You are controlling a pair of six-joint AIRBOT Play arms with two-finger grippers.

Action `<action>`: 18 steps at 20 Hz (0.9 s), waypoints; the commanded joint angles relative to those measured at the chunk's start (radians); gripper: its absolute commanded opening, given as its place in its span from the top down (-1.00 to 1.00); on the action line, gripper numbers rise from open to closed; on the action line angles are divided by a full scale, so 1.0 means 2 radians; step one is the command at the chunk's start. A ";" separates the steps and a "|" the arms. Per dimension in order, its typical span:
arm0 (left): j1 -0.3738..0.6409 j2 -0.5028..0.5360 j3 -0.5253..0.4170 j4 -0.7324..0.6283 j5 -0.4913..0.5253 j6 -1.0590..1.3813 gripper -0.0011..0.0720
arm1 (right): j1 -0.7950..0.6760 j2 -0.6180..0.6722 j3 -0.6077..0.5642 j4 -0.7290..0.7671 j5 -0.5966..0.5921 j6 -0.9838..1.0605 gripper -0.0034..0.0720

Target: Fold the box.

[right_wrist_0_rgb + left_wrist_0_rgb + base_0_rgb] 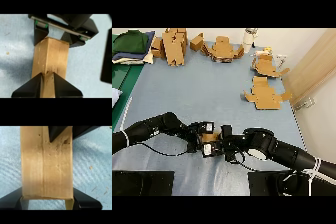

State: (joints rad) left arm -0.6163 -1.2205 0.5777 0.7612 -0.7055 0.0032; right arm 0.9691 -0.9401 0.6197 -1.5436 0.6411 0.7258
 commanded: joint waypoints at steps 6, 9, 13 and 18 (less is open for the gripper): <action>0.000 0.000 0.000 0.001 0.000 0.002 0.00 | 0.001 0.000 0.013 -0.022 0.003 0.005 0.54; 0.000 0.000 0.000 0.001 0.000 0.002 0.00 | 0.001 0.000 0.017 -0.021 0.005 0.006 0.54; 0.000 0.000 0.000 0.001 0.000 0.002 0.00 | 0.001 0.000 0.022 -0.021 0.007 0.008 0.54; 0.000 0.000 0.000 0.001 0.000 0.002 0.00 | 0.001 -0.004 0.021 -0.018 0.010 0.009 0.54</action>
